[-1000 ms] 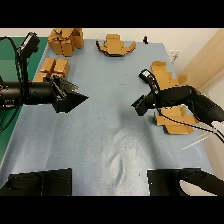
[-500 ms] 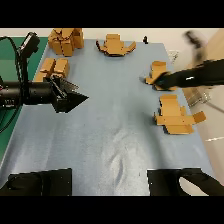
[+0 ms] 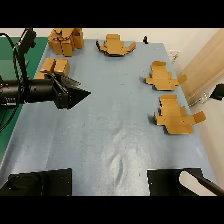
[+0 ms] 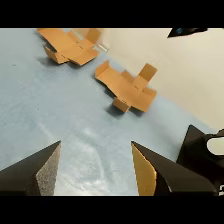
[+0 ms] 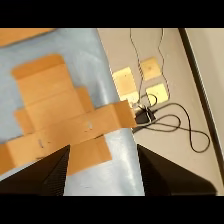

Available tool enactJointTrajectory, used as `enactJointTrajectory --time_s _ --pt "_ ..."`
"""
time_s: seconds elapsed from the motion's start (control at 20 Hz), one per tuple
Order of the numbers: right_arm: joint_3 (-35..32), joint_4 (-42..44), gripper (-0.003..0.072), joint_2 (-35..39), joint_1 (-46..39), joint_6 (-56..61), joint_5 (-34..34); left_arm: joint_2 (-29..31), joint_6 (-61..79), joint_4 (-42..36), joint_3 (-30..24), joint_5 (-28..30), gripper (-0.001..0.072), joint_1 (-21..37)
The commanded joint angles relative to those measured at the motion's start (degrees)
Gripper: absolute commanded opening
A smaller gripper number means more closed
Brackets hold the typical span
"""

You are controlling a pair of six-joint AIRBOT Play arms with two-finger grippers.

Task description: Fold the box.

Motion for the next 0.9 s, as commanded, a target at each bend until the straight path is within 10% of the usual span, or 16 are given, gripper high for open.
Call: enactJointTrajectory --time_s 0.0,0.4,0.5,0.85 --pt "-0.4 -2.0 0.0634 -8.2 -2.0 -8.3 0.5 -0.1 0.0 -1.1 0.0 0.5 0.0648 -0.2" --pt "-0.2 -5.9 0.0629 -22.8 -6.1 -14.5 3.3 -0.2 -3.2 -0.8 0.0 0.9 0.0648 -0.2" --pt "-0.2 -4.4 0.0456 -24.3 -6.9 -16.9 4.1 -0.2 -3.4 0.3 0.0 0.9 0.0648 -0.2" --pt "-0.2 -1.4 0.0389 -28.8 -6.6 -19.3 9.5 -0.2 -3.5 0.6 0.0 0.7 0.0648 -0.2"
